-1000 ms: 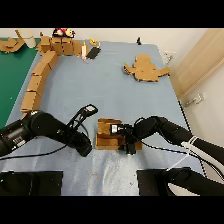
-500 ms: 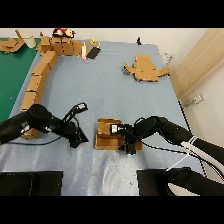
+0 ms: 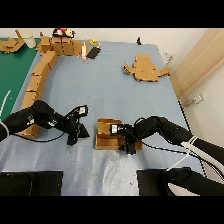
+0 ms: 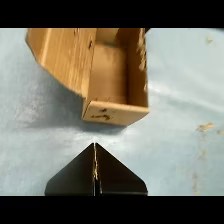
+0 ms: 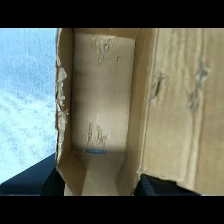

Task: Fold the box.

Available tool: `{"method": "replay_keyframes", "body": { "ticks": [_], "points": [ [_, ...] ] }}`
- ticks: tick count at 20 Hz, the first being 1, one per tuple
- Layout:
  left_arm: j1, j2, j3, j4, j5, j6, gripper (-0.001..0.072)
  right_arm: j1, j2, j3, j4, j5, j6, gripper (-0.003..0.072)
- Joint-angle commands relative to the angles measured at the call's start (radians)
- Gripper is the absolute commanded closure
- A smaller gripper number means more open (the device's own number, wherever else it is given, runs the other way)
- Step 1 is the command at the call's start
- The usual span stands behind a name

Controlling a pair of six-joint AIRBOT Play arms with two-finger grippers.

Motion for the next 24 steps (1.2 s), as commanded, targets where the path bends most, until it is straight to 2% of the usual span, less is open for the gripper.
{"method": "replay_keyframes", "body": {
  "ticks": [1,4,5,6,7,9,14,18,20,24],
  "points": [
    [-0.021,0.085,-0.077,0.031,0.149,0.086,0.0699,0.0,-0.001,0.0,-0.003,0.0,0.0,0.0229],
    [-0.09,0.183,-0.188,-0.121,0.277,0.105,0.0698,0.0,-0.001,0.0,-0.003,0.0,0.0,0.0229],
    [-0.119,0.204,-0.217,-0.185,0.337,0.107,0.0661,0.0,-0.001,0.0,-0.003,0.0,0.0,0.0229],
    [-0.14,0.211,-0.233,-0.249,0.362,0.107,0.0356,0.0,-0.001,0.0,-0.003,0.0,0.0,0.0228],
    [-0.154,0.206,-0.243,-0.3,0.359,0.097,-0.0007,0.0,-0.001,0.0,-0.003,0.0,0.0,0.0228],
    [-0.163,0.194,-0.242,-0.314,0.324,0.097,-0.0011,0.0,-0.001,0.0,-0.003,0.0,0.0,0.0229],
    [-0.166,0.188,-0.241,-0.314,0.323,0.097,-0.0011,0.0,-0.001,0.0,-0.003,0.0,0.0,0.0228],
    [-0.166,0.146,-0.241,-0.235,0.313,0.122,-0.0011,0.0,-0.001,0.0,-0.003,0.0,0.0,0.0228],
    [-0.161,0.143,-0.241,-0.228,0.265,0.175,-0.0011,0.0,-0.001,0.0,-0.003,0.0,0.0,0.0228],
    [-0.145,0.142,-0.241,-0.205,0.256,0.236,-0.0011,0.0,-0.001,0.0,-0.003,0.0,0.0,0.0228]
  ]
}}
